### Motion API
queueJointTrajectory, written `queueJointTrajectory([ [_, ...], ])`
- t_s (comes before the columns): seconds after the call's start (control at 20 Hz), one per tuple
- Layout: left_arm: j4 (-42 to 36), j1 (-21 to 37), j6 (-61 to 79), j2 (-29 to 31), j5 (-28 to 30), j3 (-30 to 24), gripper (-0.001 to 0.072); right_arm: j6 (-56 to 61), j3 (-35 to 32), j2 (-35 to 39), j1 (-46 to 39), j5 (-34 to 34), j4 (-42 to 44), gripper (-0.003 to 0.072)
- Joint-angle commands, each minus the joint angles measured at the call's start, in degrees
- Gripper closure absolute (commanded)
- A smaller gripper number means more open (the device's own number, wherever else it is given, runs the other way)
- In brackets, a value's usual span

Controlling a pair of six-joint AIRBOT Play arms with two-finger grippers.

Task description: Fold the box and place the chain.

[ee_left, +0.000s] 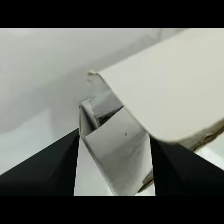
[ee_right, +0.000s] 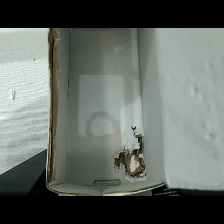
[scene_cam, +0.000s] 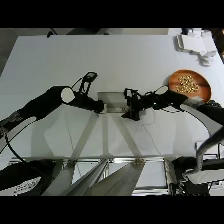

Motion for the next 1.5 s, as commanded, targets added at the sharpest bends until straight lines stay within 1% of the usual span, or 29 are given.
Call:
queueJointTrajectory([
  [0.0,16.39,-3.48,-20.04,-1.07,-2.21,2.71,0.0251,0.00,0.00,0.00,-0.02,0.02,0.00,0.0238],
  [0.1,24.83,-7.28,-27.65,-2.12,-2.75,4.13,0.0252,0.00,0.00,0.00,-0.02,0.00,0.00,0.0238],
  [0.2,30.14,-11.08,-32.48,-3.74,-3.34,5.81,0.0254,0.00,0.00,0.00,-0.02,0.02,0.00,0.0238],
  [0.25,31.74,-12.46,-35.60,-4.74,-4.07,6.56,0.0273,0.00,0.00,0.00,-0.02,0.02,0.00,0.0238],
  [0.3,32.68,-13.38,-38.25,-5.49,-4.63,6.88,0.0329,0.02,0.00,0.00,-0.02,0.02,0.00,0.0238],
  [0.35,32.92,-14.03,-40.39,-6.12,-5.01,6.93,0.0366,0.00,0.00,0.00,-0.02,0.00,0.00,0.0238],
  [0.45,32.92,-14.86,-42.38,-7.04,-5.60,6.95,0.0375,0.00,0.00,0.00,-0.02,0.00,0.00,0.0238],
  [0.5,32.92,-14.95,-42.38,-7.39,-5.66,6.97,0.0396,0.02,0.00,0.00,-0.02,0.00,0.02,0.0238],
  [0.65,32.92,-14.95,-42.36,-7.65,-5.62,7.10,0.0579,0.00,0.00,0.00,-0.02,0.02,0.00,0.0238],
  [0.7,32.92,-14.95,-42.36,-7.63,-5.64,7.10,0.0682,0.00,0.00,0.00,-0.02,0.02,0.00,0.0238],
  [0.75,32.87,-14.95,-42.34,-7.65,-5.64,7.10,0.0701,0.00,0.00,0.00,-0.02,0.00,0.02,0.0238],
  [0.85,32.83,-14.88,-42.32,-7.50,-5.62,7.10,0.0700,0.02,0.00,0.00,-0.02,0.00,0.00,0.0238],
  [0.9,32.54,-14.69,-42.29,-7.30,-5.60,7.10,0.0684,0.00,0.00,0.00,-0.02,0.02,0.02,0.0238],
  [0.95,32.02,-14.32,-42.27,-7.02,-5.62,7.10,0.0622,0.00,0.00,0.00,-0.02,0.00,0.02,0.0238],
  [1.05,29.00,-12.81,-41.70,-5.16,-5.86,7.10,0.0354,0.00,0.00,0.00,-0.02,0.02,0.00,0.0238],
  [1.1,27.06,-11.58,-41.29,-3.65,-5.88,7.10,0.0294,0.00,0.00,0.00,-0.02,0.02,0.02,0.0238],
  [1.2,21.27,-8.35,-33.68,0.90,-6.36,7.08,0.0262,0.00,0.00,0.00,-0.02,0.00,0.00,0.0238],
  [1.25,18.45,-6.75,-28.39,3.26,-7.17,7.08,0.0261,0.00,0.00,0.00,-0.02,0.00,0.00,0.0238],
  [1.35,11.69,-2.95,-15.28,7.82,-10.75,7.08,0.0262,0.02,0.00,0.00,-0.02,0.00,0.00,0.0238],
  [1.45,3.06,2.69,0.48,10.86,-15.30,7.04,0.0262,0.02,0.00,0.00,-0.02,0.02,0.02,0.0238],
])
